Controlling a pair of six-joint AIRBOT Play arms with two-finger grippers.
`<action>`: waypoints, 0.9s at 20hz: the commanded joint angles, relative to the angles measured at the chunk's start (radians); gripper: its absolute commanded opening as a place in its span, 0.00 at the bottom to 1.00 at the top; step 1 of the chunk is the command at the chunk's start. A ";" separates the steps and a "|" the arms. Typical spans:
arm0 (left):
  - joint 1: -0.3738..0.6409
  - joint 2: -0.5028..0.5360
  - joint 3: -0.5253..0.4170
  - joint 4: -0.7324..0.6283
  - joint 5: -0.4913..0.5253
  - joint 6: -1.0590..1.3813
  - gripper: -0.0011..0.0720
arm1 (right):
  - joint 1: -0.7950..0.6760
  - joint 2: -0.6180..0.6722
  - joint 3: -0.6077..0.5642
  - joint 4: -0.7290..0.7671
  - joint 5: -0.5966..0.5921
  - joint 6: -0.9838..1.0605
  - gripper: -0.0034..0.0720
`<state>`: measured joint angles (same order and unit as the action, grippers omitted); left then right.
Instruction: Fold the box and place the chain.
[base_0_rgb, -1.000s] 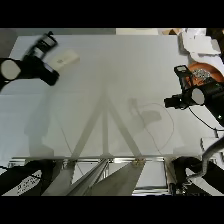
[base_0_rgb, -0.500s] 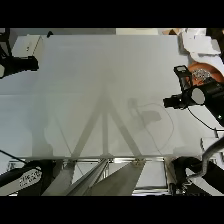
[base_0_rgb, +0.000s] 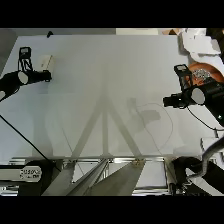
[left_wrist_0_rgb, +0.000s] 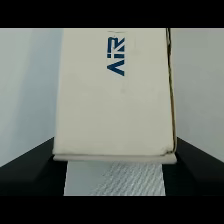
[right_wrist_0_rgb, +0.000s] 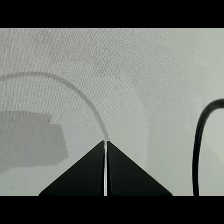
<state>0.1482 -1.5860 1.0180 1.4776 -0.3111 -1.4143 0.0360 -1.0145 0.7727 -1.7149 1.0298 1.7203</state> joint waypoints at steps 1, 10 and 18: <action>0.001 -0.041 0.000 0.028 -0.007 0.001 0.04 | -0.001 0.000 -0.001 0.000 -0.002 0.000 0.06; 0.001 0.063 0.000 0.068 -0.134 0.002 0.98 | -0.001 0.000 -0.001 0.000 -0.002 0.000 0.06; -0.001 0.316 0.000 0.063 -0.205 0.000 0.97 | -0.001 0.000 -0.001 0.000 -0.002 0.000 0.06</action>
